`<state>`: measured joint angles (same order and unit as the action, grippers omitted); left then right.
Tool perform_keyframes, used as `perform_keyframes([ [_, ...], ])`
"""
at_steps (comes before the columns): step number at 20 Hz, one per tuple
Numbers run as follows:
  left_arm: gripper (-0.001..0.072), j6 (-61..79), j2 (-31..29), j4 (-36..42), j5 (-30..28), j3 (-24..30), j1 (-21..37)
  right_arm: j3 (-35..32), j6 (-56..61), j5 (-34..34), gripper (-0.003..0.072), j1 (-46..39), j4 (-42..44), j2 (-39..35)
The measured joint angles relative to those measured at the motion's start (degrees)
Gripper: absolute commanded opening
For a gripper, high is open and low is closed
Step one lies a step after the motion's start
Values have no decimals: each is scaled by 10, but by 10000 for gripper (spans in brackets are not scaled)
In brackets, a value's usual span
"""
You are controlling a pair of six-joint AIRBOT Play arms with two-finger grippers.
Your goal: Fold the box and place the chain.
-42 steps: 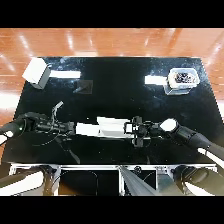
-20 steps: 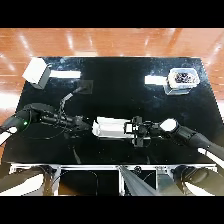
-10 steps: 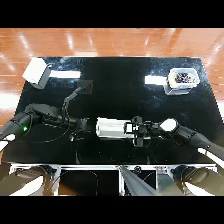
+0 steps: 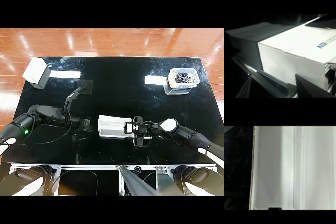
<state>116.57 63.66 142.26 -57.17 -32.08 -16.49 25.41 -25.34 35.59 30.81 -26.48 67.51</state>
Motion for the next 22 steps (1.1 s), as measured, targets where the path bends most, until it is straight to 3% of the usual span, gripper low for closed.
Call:
perform_keyframes([
  [2,634,-2,-5,-5,2,0,-1,0,0,-1,720,0,6,0],
  [13,634,-2,-55,-7,6,0,23,0,5,-13,720,0,13,0],
  [22,635,-1,-59,-2,26,0,-15,0,5,-13,720,1,13,0],
])
